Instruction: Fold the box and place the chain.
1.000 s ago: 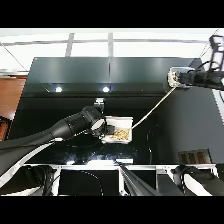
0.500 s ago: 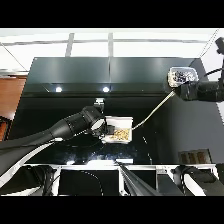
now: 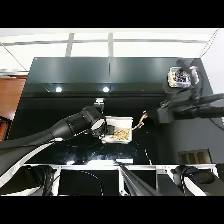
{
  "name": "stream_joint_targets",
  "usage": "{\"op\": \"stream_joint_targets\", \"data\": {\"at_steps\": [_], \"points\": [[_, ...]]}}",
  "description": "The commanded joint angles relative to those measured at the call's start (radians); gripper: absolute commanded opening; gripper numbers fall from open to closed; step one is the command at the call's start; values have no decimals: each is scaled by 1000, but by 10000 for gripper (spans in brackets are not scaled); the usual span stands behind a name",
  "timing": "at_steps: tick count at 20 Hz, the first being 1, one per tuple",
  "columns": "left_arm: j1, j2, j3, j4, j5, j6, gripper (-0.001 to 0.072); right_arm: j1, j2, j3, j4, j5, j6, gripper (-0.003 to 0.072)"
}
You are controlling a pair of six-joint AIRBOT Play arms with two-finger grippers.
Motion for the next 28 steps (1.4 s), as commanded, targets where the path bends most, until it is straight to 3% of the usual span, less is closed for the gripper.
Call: {"op": "stream_joint_targets", "data": {"at_steps": [1,6,8,11,14,16,17,18,20,22,28], "points": [[0,0,0,0,0,0,27,140,-27,-104,50,-167,-5,13],[0,0,0,0,0,0,26,233,-122,-129,56,-275,-5,29],[0,0,0,0,0,0,26,198,-118,-124,55,-243,-7,538],[0,0,0,0,0,0,26,27,-85,-97,26,-77,-112,549],[0,0,0,0,0,0,26,-159,-49,-116,-158,-43,-262,549],[0,0,0,0,0,0,26,-199,-50,-212,-207,-149,-439,561],[0,0,0,0,0,0,26,-193,-51,-271,-202,-217,-553,679],[0,0,0,0,0,0,26,-174,-54,-325,-200,-295,-659,720],[0,0,0,0,0,0,26,-90,-76,-414,-197,-466,-873,720],[0,0,0,0,0,0,26,-10,-107,-436,-199,-507,-1097,720],[0,0,0,0,0,0,26,58,-256,-436,-40,-578,-1324,720]]}}
